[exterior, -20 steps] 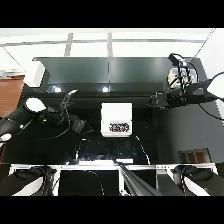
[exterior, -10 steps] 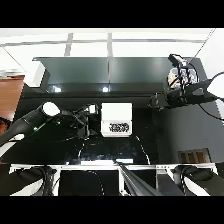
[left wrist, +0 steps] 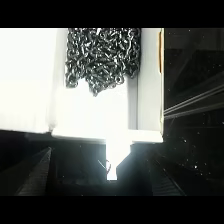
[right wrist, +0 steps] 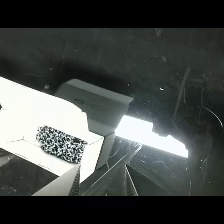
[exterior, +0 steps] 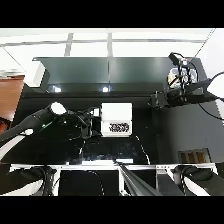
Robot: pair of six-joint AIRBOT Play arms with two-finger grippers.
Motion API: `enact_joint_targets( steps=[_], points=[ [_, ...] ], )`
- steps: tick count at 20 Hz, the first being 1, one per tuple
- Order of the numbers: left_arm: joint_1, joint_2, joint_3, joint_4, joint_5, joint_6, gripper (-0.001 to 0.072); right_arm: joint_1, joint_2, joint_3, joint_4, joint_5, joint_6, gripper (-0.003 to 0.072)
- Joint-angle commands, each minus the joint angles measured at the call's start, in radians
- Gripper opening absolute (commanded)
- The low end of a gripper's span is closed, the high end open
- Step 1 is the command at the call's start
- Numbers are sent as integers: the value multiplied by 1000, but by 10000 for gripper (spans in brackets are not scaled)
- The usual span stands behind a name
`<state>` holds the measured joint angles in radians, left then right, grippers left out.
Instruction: Fold the box and place the chain.
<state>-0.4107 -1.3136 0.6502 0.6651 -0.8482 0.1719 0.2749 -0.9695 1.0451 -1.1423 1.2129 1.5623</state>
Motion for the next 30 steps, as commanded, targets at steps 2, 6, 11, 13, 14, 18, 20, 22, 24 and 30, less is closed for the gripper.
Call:
enact_joint_targets(
  steps=[2, 6, 11, 13, 14, 18, 20, 22, 24, 30],
  points=[
    [-1, -16, 6, -8, 0, 20, 714, 1, 0, 0, 0, -10, 0, 332],
    [-1, -21, 14, -38, -4, 20, 714, 1, 0, 0, 0, -13, 0, 332],
    [-18, -38, 20, -39, -2, 23, 714, 1, 0, 0, 0, -14, 0, 333],
    [-40, -53, 30, -39, 3, 31, 714, 1, 0, 0, 0, -20, 0, 332],
    [-50, -60, 34, -40, 5, 31, 714, 1, 0, 0, 0, -24, 0, 332],
    [-55, -67, 46, -37, 1, 13, 713, 1, 0, 0, 0, -27, 0, 332],
    [-55, -67, 46, -9, -24, 3, 713, 1, 0, 0, 0, -28, 0, 332],
    [-55, -67, 46, 2, -31, 1, 713, 1, 0, 0, 0, -28, 0, 332],
    [-55, -67, 46, 0, -30, -29, 713, 1, 0, 0, 0, -28, 0, 332],
    [-58, -67, 46, -54, -18, -49, 714, 1, 0, 0, 0, -28, 0, 333]
  ],
)
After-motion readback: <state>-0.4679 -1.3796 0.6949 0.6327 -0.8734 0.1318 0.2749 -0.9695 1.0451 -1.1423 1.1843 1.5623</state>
